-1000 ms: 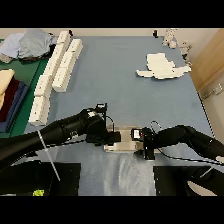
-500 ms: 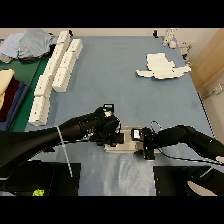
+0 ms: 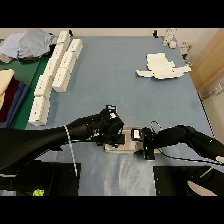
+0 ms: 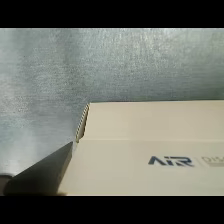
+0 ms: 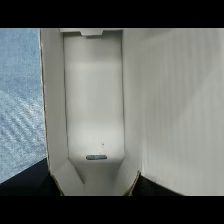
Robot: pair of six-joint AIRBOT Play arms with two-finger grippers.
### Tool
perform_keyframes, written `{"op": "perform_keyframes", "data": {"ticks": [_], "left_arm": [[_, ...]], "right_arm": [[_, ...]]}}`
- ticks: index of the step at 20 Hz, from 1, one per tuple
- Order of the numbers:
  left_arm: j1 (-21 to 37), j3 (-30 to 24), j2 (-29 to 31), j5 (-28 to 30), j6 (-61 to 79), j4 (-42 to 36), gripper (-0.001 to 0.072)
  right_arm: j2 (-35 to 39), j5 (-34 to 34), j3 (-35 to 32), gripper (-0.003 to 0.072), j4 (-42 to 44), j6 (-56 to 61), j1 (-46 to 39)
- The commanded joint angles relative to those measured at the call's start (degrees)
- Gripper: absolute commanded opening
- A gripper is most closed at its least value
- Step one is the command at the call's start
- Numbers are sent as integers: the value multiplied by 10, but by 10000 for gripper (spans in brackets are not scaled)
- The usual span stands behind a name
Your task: Fold the box.
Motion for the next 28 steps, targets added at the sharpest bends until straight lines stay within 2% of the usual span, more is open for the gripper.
{"op": "perform_keyframes", "data": {"ticks": [1, 3, 4, 9, 10, 11, 12, 18, 19, 20, 21, 28], "left_arm": [[0, 1, -17, 16, 0, 5, 422], [0, 1, -19, 16, -4, 10, 399], [0, 1, -19, 15, -5, 11, 345], [-1, 1, -19, 10, -13, 13, 345], [-1, 1, -19, 9, -17, 12, 311], [-1, 1, -19, 8, -19, 12, 81], [-1, 1, -19, 8, -19, 12, 16], [-11, 1, -19, 7, -19, 12, 17], [-11, 1, -19, 6, -19, 12, 91], [-11, 1, -19, 5, -23, 12, 373], [-11, 1, -19, 4, -25, 12, 468], [-11, 1, -19, 4, -26, 13, 465]], "right_arm": [[0, 0, 0, 490, 0, 0, 0], [0, 0, 0, 490, 0, 0, 0], [0, 0, 0, 491, 0, 0, 0], [0, 0, 0, 490, 0, 0, 0], [0, 0, 0, 490, 0, 0, 0], [0, 0, 0, 490, 0, 0, 0], [0, 0, 0, 491, 0, 0, 0], [0, 0, 0, 490, 0, 0, 0], [0, 0, 0, 490, 0, 0, 0], [0, 0, 0, 490, 0, 0, 0], [0, 0, 0, 490, 0, 0, 0], [0, 0, 0, 490, 0, 0, 0]]}}
